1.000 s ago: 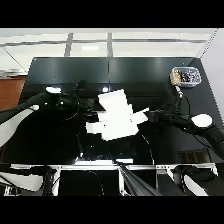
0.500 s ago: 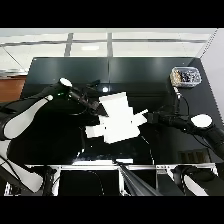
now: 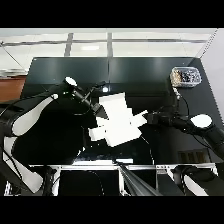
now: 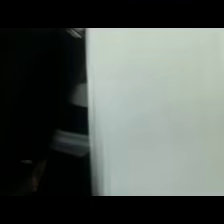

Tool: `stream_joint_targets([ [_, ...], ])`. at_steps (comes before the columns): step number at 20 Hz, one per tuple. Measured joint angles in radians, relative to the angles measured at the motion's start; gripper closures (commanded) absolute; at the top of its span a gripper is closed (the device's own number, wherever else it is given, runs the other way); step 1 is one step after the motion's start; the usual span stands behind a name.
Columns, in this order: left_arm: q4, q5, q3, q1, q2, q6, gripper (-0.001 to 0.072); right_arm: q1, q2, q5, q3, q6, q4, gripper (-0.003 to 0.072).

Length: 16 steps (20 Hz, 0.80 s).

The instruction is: Fold the box and place the chain.

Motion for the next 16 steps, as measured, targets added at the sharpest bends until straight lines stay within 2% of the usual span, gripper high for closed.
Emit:
stream_joint_targets([
  [1, -0.002, -0.016, 0.005, 0.000, -0.003, 0.004, 0.0686, 0.000, 0.000, 0.001, 0.004, -0.006, -0.004, -0.0006],
  [5, 0.000, -0.054, 0.029, 0.013, 0.009, 0.014, 0.0689, -0.001, 0.000, 0.078, 0.092, -0.016, -0.122, -0.0005],
  [7, 0.023, -0.039, 0.016, 0.012, 0.061, 0.024, 0.0689, -0.001, 0.000, 0.127, 0.154, -0.020, -0.213, -0.0004],
  [9, 0.056, 0.034, -0.055, -0.002, 0.165, 0.085, 0.0684, -0.001, 0.000, 0.156, 0.198, -0.023, -0.317, -0.0004],
  [12, 0.064, 0.241, -0.241, -0.031, 0.366, 0.320, 0.0684, 0.003, 0.000, 0.172, 0.228, -0.018, -0.387, -0.0004],
  [14, 0.096, 0.360, -0.326, -0.045, 0.444, 0.506, 0.0684, 0.016, 0.000, 0.169, 0.236, -0.043, -0.400, -0.0004],
  [16, 0.118, 0.456, -0.370, -0.057, 0.475, 0.628, 0.0684, 0.040, 0.000, 0.167, 0.239, -0.125, -0.410, -0.0004],
])
